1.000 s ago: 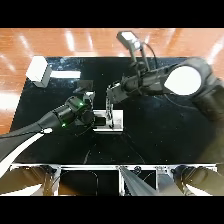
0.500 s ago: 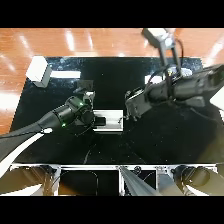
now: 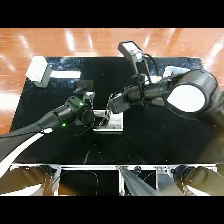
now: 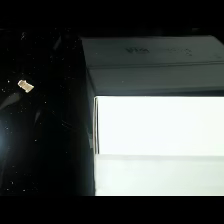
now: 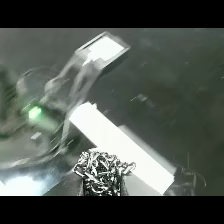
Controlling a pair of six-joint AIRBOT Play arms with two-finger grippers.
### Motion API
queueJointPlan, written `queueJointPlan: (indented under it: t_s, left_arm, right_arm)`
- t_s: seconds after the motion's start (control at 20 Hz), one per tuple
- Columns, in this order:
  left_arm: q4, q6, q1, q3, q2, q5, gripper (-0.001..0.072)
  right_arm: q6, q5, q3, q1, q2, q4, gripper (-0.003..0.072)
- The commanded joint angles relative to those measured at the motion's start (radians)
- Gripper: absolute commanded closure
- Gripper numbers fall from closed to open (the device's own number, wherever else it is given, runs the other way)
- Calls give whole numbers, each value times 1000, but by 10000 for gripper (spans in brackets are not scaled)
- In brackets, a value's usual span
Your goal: Fold the box and place the chain.
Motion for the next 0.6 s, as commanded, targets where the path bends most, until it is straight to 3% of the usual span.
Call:
queueJointPlan:
  t_s: [0.0, 0.55]
  left_arm:
    - [0, 0, 0, 0, 0, 5, 686]
    - [0, 0, 0, 0, 0, 5, 686]
  right_arm:
    - [-31, -39, 6, -61, -19, 10, 660]
    - [-44, -53, 40, -88, -19, 33, 659]
